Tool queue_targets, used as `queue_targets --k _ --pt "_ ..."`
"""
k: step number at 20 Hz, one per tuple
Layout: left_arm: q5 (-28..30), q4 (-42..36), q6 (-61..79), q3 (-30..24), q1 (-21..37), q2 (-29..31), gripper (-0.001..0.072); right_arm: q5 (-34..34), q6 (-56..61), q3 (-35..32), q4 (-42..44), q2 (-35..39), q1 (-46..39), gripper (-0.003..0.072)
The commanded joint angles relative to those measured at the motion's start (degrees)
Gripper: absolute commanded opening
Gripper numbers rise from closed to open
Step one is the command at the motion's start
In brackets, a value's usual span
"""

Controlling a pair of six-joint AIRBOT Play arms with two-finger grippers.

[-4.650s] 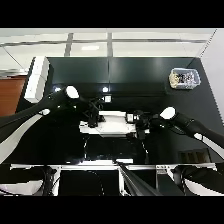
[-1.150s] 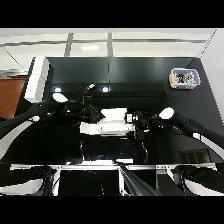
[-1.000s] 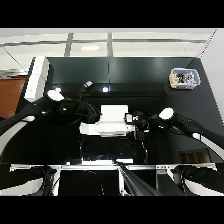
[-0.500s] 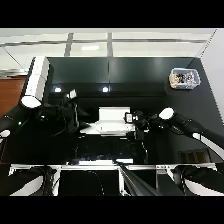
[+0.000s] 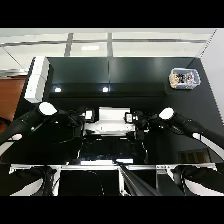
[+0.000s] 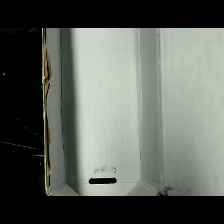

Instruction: Fold the box and place the chain.

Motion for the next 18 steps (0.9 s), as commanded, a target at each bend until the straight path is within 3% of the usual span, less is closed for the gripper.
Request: queue_targets --k 1,3,4,9,12,18 --pt "1.03 0.48 -2.60 -0.04 -2.27 -1.27 0.0666 0.02 0.00 0.04 0.02 0.00 -0.02 0.0076" --pt "1.46 0.26 -4.07 -0.02 -2.38 -1.27 0.0301 0.04 0.00 0.07 0.02 0.00 -0.02 0.0076" --pt "1.42 0.13 -4.17 -0.02 -2.38 -1.27 0.0252 0.02 0.00 0.04 0.02 0.00 -0.02 0.0076" --pt "2.03 -4.50 -4.44 -0.02 -4.94 -1.68 0.0227 0.02 0.00 0.04 0.02 0.00 -0.02 0.0076" --pt "6.21 -7.39 -4.48 -0.04 -7.32 -1.77 0.0227 0.04 0.00 0.04 0.02 0.00 -0.02 0.0076" --pt "7.21 -9.73 -6.40 -0.04 -7.39 -2.54 0.0226 0.04 0.00 0.04 0.02 0.00 -0.02 0.0076"
